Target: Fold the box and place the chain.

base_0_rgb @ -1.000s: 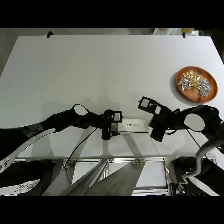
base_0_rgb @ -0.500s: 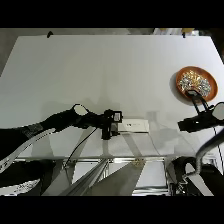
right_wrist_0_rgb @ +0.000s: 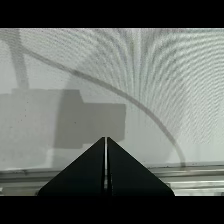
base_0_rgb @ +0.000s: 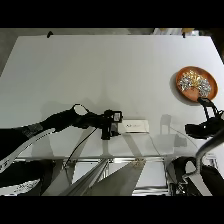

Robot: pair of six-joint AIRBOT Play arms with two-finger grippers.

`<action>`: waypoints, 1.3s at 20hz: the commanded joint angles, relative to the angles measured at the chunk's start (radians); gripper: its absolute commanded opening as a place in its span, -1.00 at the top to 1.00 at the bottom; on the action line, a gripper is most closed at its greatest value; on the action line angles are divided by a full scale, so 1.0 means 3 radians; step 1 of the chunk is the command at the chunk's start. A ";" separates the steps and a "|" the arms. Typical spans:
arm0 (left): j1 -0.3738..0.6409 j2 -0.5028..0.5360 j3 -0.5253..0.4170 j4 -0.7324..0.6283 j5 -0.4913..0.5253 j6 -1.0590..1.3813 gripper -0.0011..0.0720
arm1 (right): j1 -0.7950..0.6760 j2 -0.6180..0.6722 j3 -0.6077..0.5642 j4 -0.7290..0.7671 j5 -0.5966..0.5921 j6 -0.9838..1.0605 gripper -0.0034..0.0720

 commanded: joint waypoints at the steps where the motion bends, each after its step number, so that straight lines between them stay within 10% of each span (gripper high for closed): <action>1: 0.0010 0.0043 0.0000 -0.0008 -0.0076 -0.0034 0.23 | -0.0018 0.0003 -0.0003 -0.0004 0.0023 0.0009 0.88; 7: 0.0354 0.0917 0.0000 0.0580 -0.0084 -0.1213 0.23 | -0.0018 0.0003 -0.0004 -0.0004 0.0023 0.0009 0.88; 15: 0.1887 0.2280 -0.0001 0.2969 -0.0121 -0.3905 0.23 | -0.0018 0.0003 -0.0003 -0.0004 0.0023 0.0009 0.88; 21: 0.3263 0.2103 -0.0003 0.3460 -0.0754 -0.4827 0.23 | -0.0018 0.0003 -0.0003 -0.0004 0.0023 0.0009 0.88; 26: 0.3601 0.1598 -0.0029 0.3483 -0.1096 -0.4917 0.23 | -0.0018 0.0001 -0.0004 -0.0004 0.0023 0.0009 0.88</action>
